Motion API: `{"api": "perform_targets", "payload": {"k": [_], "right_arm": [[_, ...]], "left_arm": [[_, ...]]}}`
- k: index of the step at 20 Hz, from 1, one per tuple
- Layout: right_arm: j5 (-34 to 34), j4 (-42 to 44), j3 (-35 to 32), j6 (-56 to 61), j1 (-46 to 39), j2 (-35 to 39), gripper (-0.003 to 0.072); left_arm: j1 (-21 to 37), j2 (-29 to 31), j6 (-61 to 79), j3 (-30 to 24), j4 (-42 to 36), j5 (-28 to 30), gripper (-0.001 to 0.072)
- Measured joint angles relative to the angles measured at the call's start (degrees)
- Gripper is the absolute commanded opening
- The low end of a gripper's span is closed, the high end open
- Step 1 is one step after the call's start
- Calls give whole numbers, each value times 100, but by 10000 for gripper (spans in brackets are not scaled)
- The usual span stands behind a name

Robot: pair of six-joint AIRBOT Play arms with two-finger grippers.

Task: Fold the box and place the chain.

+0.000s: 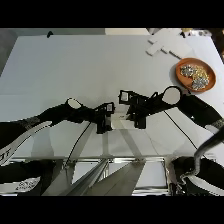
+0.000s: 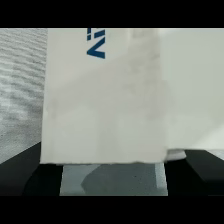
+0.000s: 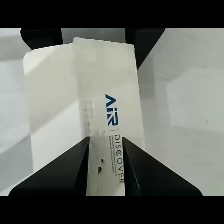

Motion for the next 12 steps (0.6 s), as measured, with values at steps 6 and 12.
{"api": "perform_targets", "payload": {"k": [6,12], "right_arm": [[470,66,0,0,0,0,227],[317,-160,0,72,2,0,226]], "left_arm": [[0,0,0,0,2,0,134],[0,0,-2,0,0,0,134]]}}
